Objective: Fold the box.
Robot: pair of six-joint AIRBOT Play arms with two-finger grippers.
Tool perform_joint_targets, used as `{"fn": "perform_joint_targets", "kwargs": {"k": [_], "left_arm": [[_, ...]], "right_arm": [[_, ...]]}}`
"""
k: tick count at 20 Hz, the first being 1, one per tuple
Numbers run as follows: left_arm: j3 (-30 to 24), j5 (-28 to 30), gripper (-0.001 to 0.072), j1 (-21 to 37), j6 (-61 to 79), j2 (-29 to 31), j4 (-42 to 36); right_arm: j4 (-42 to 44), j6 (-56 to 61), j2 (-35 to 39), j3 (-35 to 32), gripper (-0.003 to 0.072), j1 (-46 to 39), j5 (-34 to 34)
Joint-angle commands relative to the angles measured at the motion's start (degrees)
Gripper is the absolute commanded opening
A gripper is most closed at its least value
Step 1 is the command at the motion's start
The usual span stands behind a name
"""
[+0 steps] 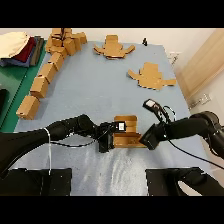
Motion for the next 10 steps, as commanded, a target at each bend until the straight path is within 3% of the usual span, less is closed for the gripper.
{"fn": "perform_joint_targets", "kwargs": {"k": [1,3,4,8,10], "left_arm": [[0.0,0.0,0.0525,0.0,0.0,0.0,0.0],[0.0,0.0,0.0525,0.0,0.0,0.0,0.0],[0.0,0.0,0.0525,0.0,0.0,0.0,0.0],[0.0,0.0,0.0525,0.0,0.0,0.0,0.0],[0.0,0.0,0.0525,0.0,0.0,0.0,0.0]], "right_arm": [[-7.7,-10.5,1.7,-3.8,0.0431,0.1,-0.4],[-9.3,-15.1,-1.2,-5.1,0.0537,0.1,5.3],[-9.3,-17.7,-2.8,-5.5,0.0551,0.1,7.7],[-11.0,-27.1,-7.7,-6.5,0.0551,3.6,18.8],[-11.0,-28.0,-9.6,-6.5,0.0550,5.2,20.9]]}}
